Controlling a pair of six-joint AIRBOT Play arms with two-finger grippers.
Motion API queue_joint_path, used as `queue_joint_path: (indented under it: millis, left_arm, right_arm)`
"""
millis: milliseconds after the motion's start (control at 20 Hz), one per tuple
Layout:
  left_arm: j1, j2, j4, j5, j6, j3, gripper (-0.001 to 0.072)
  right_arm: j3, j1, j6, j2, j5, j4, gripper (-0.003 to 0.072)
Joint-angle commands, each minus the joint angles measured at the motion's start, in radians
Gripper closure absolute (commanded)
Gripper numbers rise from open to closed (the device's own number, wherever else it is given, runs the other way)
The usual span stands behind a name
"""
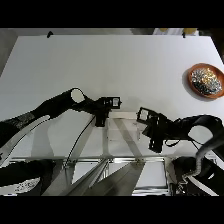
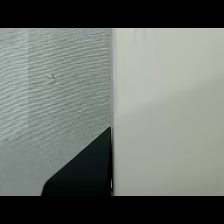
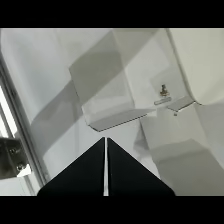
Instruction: Fold the box and place the chain.
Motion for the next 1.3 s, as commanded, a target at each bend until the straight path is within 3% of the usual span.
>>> queue_joint_path:
  millis: [0, 100, 150, 250, 450, 1000, 1250]
  left_arm:
    - [0.0, 0.001, 0.0, 0.001, 0.0, 0.0, 0.0697]
    - [0.0, 0.001, 0.0, 0.001, 0.0, 0.0, 0.0697]
    - [-0.001, 0.001, 0.0, 0.001, 0.0, 0.0, 0.0697]
    - [-0.001, 0.001, 0.0, 0.001, 0.0, 0.0, 0.0697]
    - [0.0, 0.001, 0.0, 0.001, 0.0, 0.0, 0.0697]
    - [-0.001, 0.001, 0.0, 0.001, 0.0, 0.0, 0.0697]
    - [-0.001, 0.001, 0.0, 0.001, 0.0, 0.0, 0.0697]
  right_arm:
    - [-0.053, 0.083, 0.004, -0.012, -0.063, -0.074, 0.051]
    - [-0.102, 0.129, 0.004, -0.008, -0.15, -0.119, 0.0214]
    - [-0.122, 0.158, 0.004, -0.003, -0.204, -0.137, 0.0137]
    - [-0.157, 0.222, 0.004, -0.002, -0.325, -0.177, 0.0087]
    - [-0.23, 0.291, 0.005, -0.014, -0.508, -0.273, 0.0086]
    - [-0.246, 0.29, 0.008, -0.108, -0.568, -0.289, 0.0088]
    - [-0.202, 0.182, 0.008, -0.107, -0.523, -0.266, 0.0089]
